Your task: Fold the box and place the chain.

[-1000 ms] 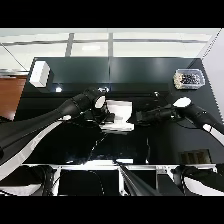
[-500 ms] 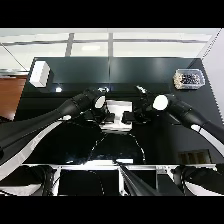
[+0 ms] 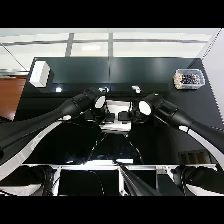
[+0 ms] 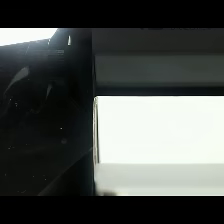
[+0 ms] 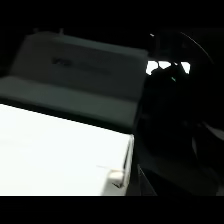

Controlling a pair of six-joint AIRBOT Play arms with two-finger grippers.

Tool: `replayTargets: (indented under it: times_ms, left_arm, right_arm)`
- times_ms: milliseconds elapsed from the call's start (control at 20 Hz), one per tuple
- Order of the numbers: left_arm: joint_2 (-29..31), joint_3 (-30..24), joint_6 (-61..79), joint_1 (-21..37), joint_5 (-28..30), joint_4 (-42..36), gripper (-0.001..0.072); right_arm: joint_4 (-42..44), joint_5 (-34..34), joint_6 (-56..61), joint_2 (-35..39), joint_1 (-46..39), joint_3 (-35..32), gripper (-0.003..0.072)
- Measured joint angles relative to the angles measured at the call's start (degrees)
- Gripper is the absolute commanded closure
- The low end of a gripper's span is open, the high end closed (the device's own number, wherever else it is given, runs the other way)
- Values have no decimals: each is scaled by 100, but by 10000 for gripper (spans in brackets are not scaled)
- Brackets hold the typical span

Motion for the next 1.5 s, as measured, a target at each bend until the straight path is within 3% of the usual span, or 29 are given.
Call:
replayTargets:
  times_ms: [50, 350, 900, 950, 1050, 1100, 1150, 1350, 1450, 1500]
  left_arm:
    - [0, 0, 0, 0, 0, 0, 681]
    - [0, 0, 2, 26, 66, 0, 681]
    - [0, 0, 2, 31, 92, 0, 681]
    - [0, 0, 0, 31, 92, 0, 682]
    - [0, 0, 0, 31, 96, 0, 681]
    - [0, 0, 0, 31, 98, -9, 682]
    - [0, 2, 0, 31, 94, -7, 681]
    - [0, 2, -4, 31, 94, 0, 682]
    - [0, 2, 2, 31, 92, 7, 682]
    - [0, 2, 7, 31, 74, 4, 681]
  right_arm:
    - [-61, 57, 116, -17, 20, 44, 272]
    - [-450, 501, 531, -107, 111, 157, 274]
    - [-592, 599, 898, -365, 341, 197, 286]
    - [-592, 577, 949, -369, 341, 201, 442]
    - [-592, 533, 1010, -385, 341, 201, 564]
    - [-590, 511, 1023, -391, 341, 201, 572]
    - [-597, 498, 1045, -391, 341, 201, 669]
    - [-614, 400, 1086, -398, 341, 199, 666]
    - [-612, 378, 1064, -398, 341, 201, 491]
    - [-605, 341, 1045, -398, 341, 201, 491]
